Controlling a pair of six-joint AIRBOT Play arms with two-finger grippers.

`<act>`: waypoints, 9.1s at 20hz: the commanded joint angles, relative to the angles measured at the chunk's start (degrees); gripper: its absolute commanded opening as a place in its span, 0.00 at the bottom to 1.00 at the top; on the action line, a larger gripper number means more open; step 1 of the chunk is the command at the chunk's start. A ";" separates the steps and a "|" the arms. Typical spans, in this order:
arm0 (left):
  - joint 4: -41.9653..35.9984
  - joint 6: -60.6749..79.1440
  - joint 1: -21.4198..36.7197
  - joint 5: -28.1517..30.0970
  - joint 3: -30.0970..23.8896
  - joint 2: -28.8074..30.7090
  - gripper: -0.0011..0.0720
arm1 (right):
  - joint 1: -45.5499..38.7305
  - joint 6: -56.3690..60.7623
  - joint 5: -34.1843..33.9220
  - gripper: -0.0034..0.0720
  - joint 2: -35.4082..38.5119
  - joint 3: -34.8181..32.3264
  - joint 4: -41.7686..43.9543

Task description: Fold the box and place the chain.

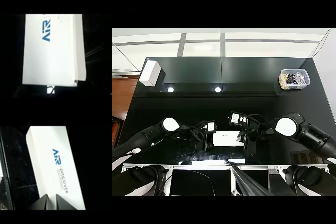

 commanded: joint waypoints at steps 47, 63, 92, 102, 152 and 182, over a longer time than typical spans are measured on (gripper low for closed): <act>0.04 0.09 -0.02 -0.22 0.00 0.00 0.55 | 0.17 1.75 -1.18 0.33 -1.40 -1.42 -1.07; 0.07 0.11 0.00 -0.20 0.00 0.00 0.55 | -7.30 30.95 7.91 0.07 3.30 3.32 1.16; 0.00 0.11 -0.02 -0.24 0.00 0.00 0.55 | -7.32 29.70 -4.15 0.07 -10.21 -8.22 27.76; -1.27 0.11 0.24 -0.07 0.33 0.17 0.60 | -7.93 29.68 2.69 0.07 -9.27 -6.43 28.55; 10.32 -21.33 -10.03 -4.33 16.76 -6.62 0.99 | -46.10 29.75 24.37 0.07 9.44 3.32 18.93; 41.72 -53.22 37.92 -15.89 16.74 1.03 0.39 | -46.10 29.73 22.84 0.07 9.44 3.32 18.91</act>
